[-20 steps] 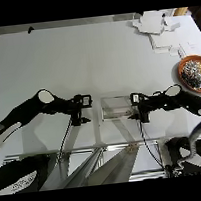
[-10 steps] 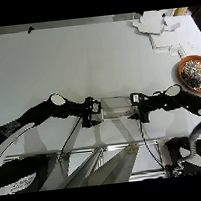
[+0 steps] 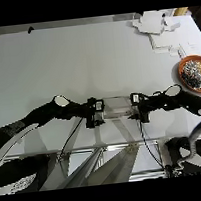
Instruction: Fold the box and place the chain.
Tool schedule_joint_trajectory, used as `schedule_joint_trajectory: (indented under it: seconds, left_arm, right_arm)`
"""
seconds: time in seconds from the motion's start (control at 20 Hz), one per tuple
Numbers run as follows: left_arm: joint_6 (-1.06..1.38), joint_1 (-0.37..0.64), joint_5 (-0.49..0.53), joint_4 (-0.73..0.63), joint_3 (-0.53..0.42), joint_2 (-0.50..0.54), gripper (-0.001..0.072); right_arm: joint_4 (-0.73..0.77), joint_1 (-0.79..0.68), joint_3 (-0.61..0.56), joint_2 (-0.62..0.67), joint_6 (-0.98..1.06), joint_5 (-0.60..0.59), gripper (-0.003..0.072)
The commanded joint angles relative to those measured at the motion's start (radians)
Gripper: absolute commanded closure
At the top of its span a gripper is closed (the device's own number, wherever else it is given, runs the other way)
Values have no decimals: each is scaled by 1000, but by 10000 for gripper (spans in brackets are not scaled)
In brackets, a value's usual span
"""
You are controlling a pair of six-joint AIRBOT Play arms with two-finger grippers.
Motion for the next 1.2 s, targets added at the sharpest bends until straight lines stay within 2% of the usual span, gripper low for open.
schedule_joint_trajectory:
  seconds: [0.0, 0.35, 0.4, 0.5, 0.55, 0.6, 1.15]
  left_arm:
    - [0, -15, 25, -51, 0, -10, 10]
    - [-4, -16, 25, -51, 0, -43, 18]
    - [-3, -16, 24, -51, 0, -43, 78]
    - [-3, -16, 24, -51, 0, -43, 269]
    - [-3, -16, 24, -51, 0, -43, 342]
    - [-3, -16, 24, -51, 0, -43, 380]
    - [-3, -16, 17, -51, 0, -43, 376]
  right_arm:
    - [0, 0, 0, 1, 0, 0, 331]
    - [0, 0, 0, 1, 0, 0, 331]
    - [0, 0, 0, 1, 0, 0, 331]
    - [0, 0, 0, 1, 0, 0, 331]
    - [0, 0, 0, 1, 0, 0, 331]
    - [0, 0, 0, 1, 0, 0, 331]
    - [0, 0, 0, 1, 0, 0, 331]
